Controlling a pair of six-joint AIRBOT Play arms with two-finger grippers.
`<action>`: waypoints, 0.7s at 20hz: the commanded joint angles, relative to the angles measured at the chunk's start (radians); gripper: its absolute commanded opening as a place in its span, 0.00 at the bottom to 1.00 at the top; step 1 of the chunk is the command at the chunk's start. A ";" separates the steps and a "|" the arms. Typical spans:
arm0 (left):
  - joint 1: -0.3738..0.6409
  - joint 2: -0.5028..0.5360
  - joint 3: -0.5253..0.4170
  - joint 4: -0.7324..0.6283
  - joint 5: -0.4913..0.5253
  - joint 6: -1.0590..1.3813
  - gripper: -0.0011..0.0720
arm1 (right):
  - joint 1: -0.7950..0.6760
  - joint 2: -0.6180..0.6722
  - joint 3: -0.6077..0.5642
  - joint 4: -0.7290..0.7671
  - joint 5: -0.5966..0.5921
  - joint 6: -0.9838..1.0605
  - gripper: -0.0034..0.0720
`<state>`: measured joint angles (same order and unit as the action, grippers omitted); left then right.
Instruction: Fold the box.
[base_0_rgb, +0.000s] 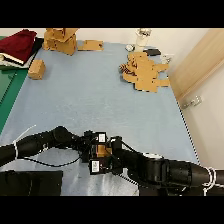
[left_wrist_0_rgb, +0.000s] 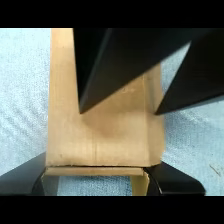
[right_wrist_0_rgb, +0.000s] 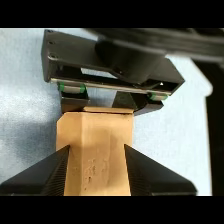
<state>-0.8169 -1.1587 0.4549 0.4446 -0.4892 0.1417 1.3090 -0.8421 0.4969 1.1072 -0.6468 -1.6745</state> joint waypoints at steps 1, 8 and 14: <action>0.000 -0.001 0.001 0.000 0.000 0.000 0.64 | 0.008 0.000 -0.005 -0.026 -0.001 0.021 0.72; 0.000 -0.001 0.001 0.000 0.000 0.000 0.64 | 0.051 -0.006 -0.029 -0.078 0.001 0.116 0.71; 0.000 -0.001 0.001 0.000 0.000 0.000 0.64 | 0.051 -0.034 -0.029 -0.136 0.000 0.150 0.59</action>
<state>-0.8169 -1.1587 0.4549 0.4442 -0.4892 0.1417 1.3594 -0.8665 0.4690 0.9977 -0.6453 -1.5455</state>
